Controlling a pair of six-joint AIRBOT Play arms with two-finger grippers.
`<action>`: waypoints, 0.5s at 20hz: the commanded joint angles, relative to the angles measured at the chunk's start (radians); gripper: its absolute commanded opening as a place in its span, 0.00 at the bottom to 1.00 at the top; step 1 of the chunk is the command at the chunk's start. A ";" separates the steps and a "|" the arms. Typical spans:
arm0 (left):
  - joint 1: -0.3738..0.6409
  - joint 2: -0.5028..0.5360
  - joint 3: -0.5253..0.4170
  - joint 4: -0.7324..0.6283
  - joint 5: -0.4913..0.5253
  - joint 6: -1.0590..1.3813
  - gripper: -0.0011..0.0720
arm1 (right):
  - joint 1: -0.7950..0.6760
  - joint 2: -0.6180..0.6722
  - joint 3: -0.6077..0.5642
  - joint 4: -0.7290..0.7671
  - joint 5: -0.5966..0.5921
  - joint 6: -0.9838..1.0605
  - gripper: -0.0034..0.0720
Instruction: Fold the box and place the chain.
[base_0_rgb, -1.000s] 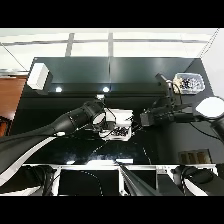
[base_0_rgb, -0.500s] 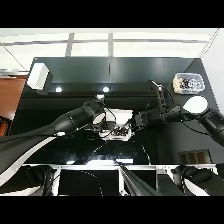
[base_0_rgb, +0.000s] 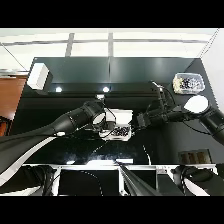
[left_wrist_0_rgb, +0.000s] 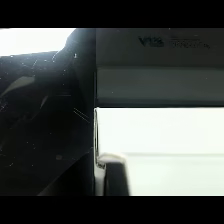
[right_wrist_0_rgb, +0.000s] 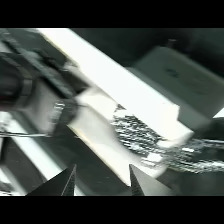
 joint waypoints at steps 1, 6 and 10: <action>0.000 0.000 0.001 0.000 0.000 0.000 0.05 | -0.054 -0.001 -0.008 -0.247 0.031 -0.103 0.58; 0.000 0.000 0.001 0.000 0.001 0.000 0.05 | 0.009 -0.001 -0.175 -0.340 -0.173 -0.440 0.99; 0.000 0.000 0.001 0.001 0.001 0.000 0.05 | 0.047 -0.003 -0.200 -0.340 -0.333 -0.800 0.98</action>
